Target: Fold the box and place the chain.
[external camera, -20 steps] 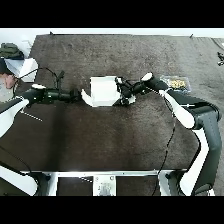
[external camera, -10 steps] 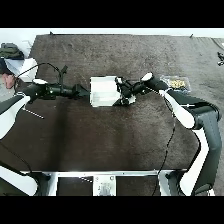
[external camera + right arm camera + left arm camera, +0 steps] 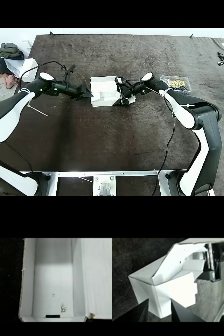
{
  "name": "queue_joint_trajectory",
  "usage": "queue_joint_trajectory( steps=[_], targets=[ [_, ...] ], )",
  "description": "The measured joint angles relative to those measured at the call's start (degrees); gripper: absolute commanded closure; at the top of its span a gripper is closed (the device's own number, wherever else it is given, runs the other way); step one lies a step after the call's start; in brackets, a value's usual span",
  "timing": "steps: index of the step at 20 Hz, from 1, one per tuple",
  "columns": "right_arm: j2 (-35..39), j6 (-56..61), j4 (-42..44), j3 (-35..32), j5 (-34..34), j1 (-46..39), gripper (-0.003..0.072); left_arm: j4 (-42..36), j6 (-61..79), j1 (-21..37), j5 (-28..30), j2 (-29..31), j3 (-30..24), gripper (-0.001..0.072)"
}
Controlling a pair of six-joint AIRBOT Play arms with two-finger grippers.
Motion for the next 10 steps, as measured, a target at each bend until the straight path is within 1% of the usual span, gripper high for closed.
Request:
queue_joint_trajectory(
  steps=[5,10],
  targets=[
    [0.0,0.0,0.0,0.0,0.0,0.0,0.0406,4.3,-3.8,-1.6,-0.5,0.0,2.6,0.0406],
    [0.0,0.0,0.0,0.0,0.0,0.0,0.0406,16.4,-14.1,-5.6,-1.1,0.0,7.6,0.0406]
  ],
)
